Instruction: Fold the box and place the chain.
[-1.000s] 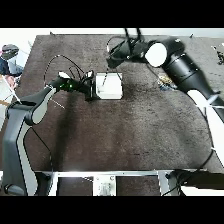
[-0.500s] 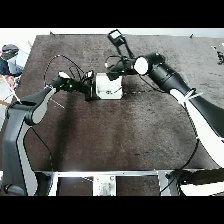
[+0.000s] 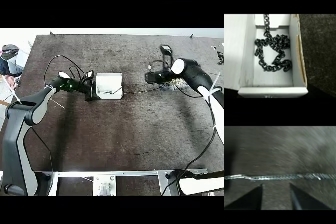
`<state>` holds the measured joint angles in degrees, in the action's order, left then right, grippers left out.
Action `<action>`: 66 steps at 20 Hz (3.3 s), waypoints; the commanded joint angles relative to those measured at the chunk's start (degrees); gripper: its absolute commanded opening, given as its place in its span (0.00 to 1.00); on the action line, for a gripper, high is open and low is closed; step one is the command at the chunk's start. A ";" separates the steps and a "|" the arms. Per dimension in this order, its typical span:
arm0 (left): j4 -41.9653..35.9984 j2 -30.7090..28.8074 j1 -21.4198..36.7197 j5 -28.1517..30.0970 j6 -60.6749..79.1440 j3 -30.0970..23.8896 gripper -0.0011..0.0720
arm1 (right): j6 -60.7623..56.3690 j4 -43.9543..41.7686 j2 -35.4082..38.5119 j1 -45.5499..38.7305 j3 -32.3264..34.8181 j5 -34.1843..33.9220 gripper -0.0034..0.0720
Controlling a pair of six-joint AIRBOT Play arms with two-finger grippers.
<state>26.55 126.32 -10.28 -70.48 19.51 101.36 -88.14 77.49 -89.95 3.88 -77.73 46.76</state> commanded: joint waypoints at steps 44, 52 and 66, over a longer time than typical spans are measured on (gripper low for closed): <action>0.00 -0.02 -0.02 0.02 0.02 0.00 0.57 | 10.97 -22.25 8.20 24.37 0.79 -24.94 0.06; 0.00 -0.02 -0.02 0.00 0.02 0.00 0.57 | 10.36 -17.97 3.69 22.88 5.60 -23.89 0.56; 0.00 -0.02 -0.02 0.02 0.02 0.00 0.57 | -2.12 -19.47 2.27 -8.52 21.40 -28.11 0.56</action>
<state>26.55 126.32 -10.28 -70.48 19.51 101.36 -87.79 60.55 -84.62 -0.40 -57.39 22.46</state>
